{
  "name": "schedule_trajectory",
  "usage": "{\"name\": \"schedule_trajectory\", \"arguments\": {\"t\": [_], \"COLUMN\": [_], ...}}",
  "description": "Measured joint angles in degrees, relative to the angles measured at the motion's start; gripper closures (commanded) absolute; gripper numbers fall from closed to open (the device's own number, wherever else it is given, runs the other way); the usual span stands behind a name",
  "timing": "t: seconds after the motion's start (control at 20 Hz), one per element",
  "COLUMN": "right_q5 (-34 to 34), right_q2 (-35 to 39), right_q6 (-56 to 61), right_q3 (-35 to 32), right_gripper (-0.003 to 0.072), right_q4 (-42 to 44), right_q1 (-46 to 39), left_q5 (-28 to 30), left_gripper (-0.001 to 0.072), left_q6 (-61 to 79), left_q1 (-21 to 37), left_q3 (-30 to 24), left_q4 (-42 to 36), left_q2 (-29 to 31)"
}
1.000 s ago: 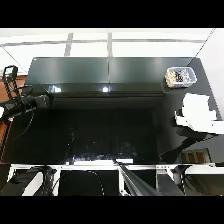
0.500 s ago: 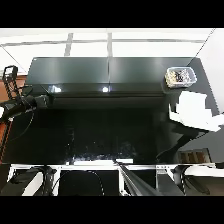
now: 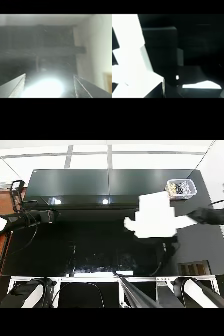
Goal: Fold the box and place the chain.
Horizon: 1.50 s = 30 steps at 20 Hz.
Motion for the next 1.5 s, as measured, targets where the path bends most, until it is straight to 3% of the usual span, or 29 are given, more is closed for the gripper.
{"name": "schedule_trajectory", "arguments": {"t": [0.25,0.5,0.75,0.95,1.05,1.15,1.4,1.45,1.5], "right_q5": [-16.52,-31.87,-37.13,-38.32,-38.45,-38.49,-38.42,-38.36,-38.36], "right_q2": [6.47,7.65,7.82,7.89,7.89,7.89,7.89,7.89,7.89], "right_q6": [0.33,2.08,3.06,3.32,3.48,3.48,3.45,3.45,3.48], "right_q3": [-14.16,-18.71,-19.63,-19.76,-19.8,-19.8,-19.8,-19.8,-19.8], "right_gripper": [0.067,0.067,0.067,0.067,0.067,0.067,0.0668,0.0568,0.0262], "right_q4": [8.87,13.14,14.29,14.95,15.13,15.19,15.23,15.23,15.28], "right_q1": [23.3,41.57,47.69,48.85,49.07,49.18,49.24,49.24,49.24], "left_q5": [-4.35,-10.54,-20.57,-28.15,-30.4,-33.4,-40.81,-41.9,-42.32], "left_gripper": [0.0002,0.0002,0.0006,0.004,0.0148,0.0195,0.0548,0.063,0.0685], "left_q6": [5.01,9.33,11.96,16.85,20.31,23.85,28.79,29.29,29.9], "left_q1": [-3.26,-8.33,-10.71,-12.66,-13.81,-14.86,-16.48,-16.68,-16.81], "left_q3": [2.21,11.54,19.54,24.13,25.97,28.06,33.57,34.42,35.1], "left_q4": [-14.03,-21.33,-24.33,-26.88,-27.91,-28.46,-26.25,-25.86,-25.57], "left_q2": [-10.01,-26.21,-39.87,-47.43,-49.77,-51.82,-56.22,-56.87,-57.33]}}
